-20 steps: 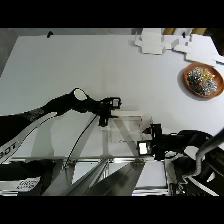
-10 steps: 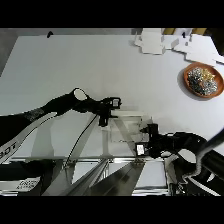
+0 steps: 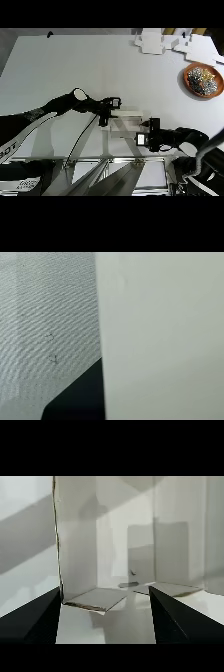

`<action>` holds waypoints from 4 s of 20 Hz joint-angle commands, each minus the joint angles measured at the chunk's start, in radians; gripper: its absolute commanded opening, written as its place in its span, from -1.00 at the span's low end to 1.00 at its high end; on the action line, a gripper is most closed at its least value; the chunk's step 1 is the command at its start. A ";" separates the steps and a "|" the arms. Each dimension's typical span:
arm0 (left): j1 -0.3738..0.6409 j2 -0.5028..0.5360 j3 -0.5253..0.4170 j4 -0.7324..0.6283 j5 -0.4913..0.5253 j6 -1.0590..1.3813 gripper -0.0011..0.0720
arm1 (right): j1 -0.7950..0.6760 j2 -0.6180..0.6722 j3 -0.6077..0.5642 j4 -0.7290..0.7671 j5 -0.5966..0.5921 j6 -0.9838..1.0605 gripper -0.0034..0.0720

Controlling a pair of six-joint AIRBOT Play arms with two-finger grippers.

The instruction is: Fold the box and place the chain.

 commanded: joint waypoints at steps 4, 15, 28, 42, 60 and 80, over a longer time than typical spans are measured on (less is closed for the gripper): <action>-0.001 0.000 0.000 0.000 0.000 0.000 -0.95 | -0.129 -0.001 0.025 0.132 0.022 -0.158 0.66; 0.000 0.000 0.000 0.000 0.000 0.000 -0.95 | -0.332 -0.107 0.025 0.445 0.063 -0.518 0.66; -0.001 0.000 0.000 0.000 0.000 0.000 -0.95 | -0.446 -0.323 0.100 0.573 0.167 -0.711 0.66; -0.001 0.000 0.000 0.000 0.000 0.000 -0.95 | -0.524 -0.441 0.145 0.596 0.264 -0.828 0.66; -0.001 0.000 0.000 0.000 0.000 0.000 -0.95 | -0.518 -0.461 0.173 0.678 0.266 -0.933 0.67; 0.000 0.000 0.000 0.000 0.000 0.000 -0.95 | -0.428 -0.476 0.126 0.643 0.264 -0.929 0.66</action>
